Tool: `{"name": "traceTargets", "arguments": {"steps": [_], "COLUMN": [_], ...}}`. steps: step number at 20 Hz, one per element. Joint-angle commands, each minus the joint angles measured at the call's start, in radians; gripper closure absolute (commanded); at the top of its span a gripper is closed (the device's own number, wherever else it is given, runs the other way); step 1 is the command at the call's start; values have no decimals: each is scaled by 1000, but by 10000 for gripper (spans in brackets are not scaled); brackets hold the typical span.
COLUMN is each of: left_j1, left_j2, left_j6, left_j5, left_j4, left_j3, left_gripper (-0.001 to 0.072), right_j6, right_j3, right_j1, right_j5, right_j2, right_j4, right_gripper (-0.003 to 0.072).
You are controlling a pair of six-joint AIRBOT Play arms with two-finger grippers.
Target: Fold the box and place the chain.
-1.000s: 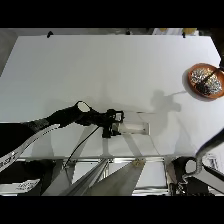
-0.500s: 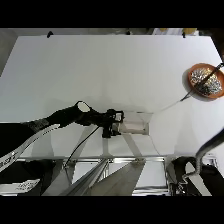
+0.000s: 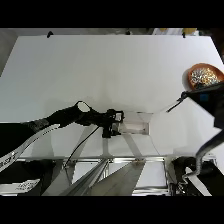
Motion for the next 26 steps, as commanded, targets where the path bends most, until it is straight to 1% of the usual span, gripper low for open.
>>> {"name": "traceTargets", "arguments": {"steps": [1,5,7,9,13,18,20,21,22,23,25,26], "left_j1": [0,0,0,0,0,0,0,0,0,0,0,0], "left_j2": [0,0,0,0,0,0,0,0,0,0,0,0], "left_j6": [0,0,0,0,0,0,0,0,0,0,0,0], "left_j5": [0,0,0,0,0,0,0,1,0,0,0,0], "left_j4": [0,0,0,0,0,0,0,0,0,0,0,0], "left_j3": [0,0,0,0,0,0,0,0,0,0,0,0], "left_gripper": [395,395,395,395,395,395,395,395,395,395,395,395], "right_j6": [19,21,22,21,17,16,17,17,17,17,19,27], "right_j3": [-134,-325,-388,-437,-512,-608,-612,-603,-579,-546,-444,-389], "right_j1": [145,288,335,357,358,358,358,358,358,358,339,312], "right_j5": [-82,-257,-348,-422,-448,-497,-491,-473,-433,-394,-314,-287], "right_j2": [6,4,-5,-29,-133,-229,-245,-244,-244,-244,-244,-244], "right_j4": [39,17,-19,-26,-50,-71,-69,-63,-64,-76,-143,-185], "right_gripper": [667,667,667,667,667,654,542,462,402,389,394,430]}}
